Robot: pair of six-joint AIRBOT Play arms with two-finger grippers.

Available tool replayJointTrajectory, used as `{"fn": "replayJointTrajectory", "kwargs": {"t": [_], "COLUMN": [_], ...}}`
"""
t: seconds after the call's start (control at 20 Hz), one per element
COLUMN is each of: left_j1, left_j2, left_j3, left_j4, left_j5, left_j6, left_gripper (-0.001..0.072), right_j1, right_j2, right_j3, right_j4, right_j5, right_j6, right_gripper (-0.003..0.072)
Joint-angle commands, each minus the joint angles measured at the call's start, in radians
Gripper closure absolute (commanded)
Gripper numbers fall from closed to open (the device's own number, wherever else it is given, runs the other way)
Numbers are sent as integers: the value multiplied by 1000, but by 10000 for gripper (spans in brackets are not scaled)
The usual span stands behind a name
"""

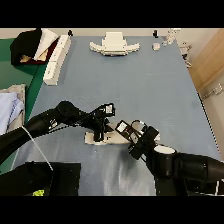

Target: Fold the box.

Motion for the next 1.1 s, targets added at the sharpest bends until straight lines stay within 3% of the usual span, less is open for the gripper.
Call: {"fn": "replayJointTrajectory", "kwargs": {"t": [0.0,0.25,0.4,0.55,0.7,1.05], "left_j1": [0,0,0,0,0,0], "left_j2": [0,0,0,0,0,0], "left_j3": [0,0,0,0,0,0], "left_j4": [0,0,0,0,0,0], "left_j5": [0,0,0,0,0,0], "left_j6": [0,0,0,0,0,0], "left_gripper": [692,692,692,692,692,692], "right_j1": [-129,-459,-661,-794,-834,-834], "right_j2": [87,99,81,28,-36,-45], "right_j3": [-23,-30,-30,-30,-29,-30], "right_j4": [74,543,922,1131,1200,1143], "right_j5": [93,269,261,210,167,163], "right_j6": [-272,-992,-1504,-1771,-1861,-1815], "right_gripper": [-34,-34,-34,-34,-34,-34]}}
